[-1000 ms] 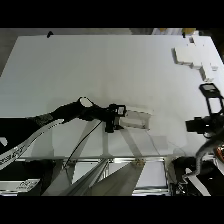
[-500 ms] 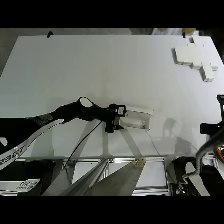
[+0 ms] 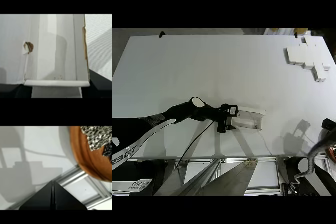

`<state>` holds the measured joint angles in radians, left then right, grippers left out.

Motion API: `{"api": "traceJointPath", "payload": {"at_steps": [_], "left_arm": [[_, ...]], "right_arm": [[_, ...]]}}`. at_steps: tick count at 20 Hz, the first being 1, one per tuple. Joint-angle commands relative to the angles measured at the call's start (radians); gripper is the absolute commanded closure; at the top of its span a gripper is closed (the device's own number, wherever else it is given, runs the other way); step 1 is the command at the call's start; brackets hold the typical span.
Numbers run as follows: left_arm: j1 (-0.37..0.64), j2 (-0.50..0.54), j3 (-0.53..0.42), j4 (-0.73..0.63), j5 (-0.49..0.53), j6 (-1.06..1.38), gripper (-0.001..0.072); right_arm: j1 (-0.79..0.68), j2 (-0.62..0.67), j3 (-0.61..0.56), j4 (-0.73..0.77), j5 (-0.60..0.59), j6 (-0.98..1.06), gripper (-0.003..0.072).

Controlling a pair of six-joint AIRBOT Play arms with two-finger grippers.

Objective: Fold the box and place the chain.

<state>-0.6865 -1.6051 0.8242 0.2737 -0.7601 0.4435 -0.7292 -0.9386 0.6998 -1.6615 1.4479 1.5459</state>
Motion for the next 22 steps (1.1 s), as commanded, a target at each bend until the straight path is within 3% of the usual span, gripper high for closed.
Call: {"api": "traceJointPath", "payload": {"at_steps": [1,4,6,11,15,19,22], "left_arm": [[0.000,0.000,0.000,0.000,0.000,0.000,0.0320],[0.000,0.000,0.000,0.000,0.000,0.000,0.0320],[0.000,0.000,0.000,0.000,0.000,0.000,0.0320],[0.000,0.000,0.000,0.000,0.000,0.000,0.0320],[0.000,0.000,0.000,0.000,0.000,0.000,0.0320],[0.000,0.000,0.000,0.000,0.001,0.000,0.0320],[0.000,0.000,0.000,0.000,-0.002,0.000,0.0320]], "right_arm": [[-0.085,-0.019,0.008,-0.042,-0.077,0.018,0.0672],[-0.098,-0.019,0.008,-0.203,-0.046,0.103,0.0673],[-0.155,-0.010,0.008,-0.183,-0.061,0.112,0.0672],[-0.172,0.096,0.009,0.108,-0.328,-0.056,0.0672],[-0.167,0.087,0.010,0.290,-0.592,-0.083,0.0672],[-0.167,0.006,0.011,0.440,-0.728,-0.175,0.0673],[-0.167,-0.036,0.011,0.493,-0.766,-0.256,0.0673]]}}
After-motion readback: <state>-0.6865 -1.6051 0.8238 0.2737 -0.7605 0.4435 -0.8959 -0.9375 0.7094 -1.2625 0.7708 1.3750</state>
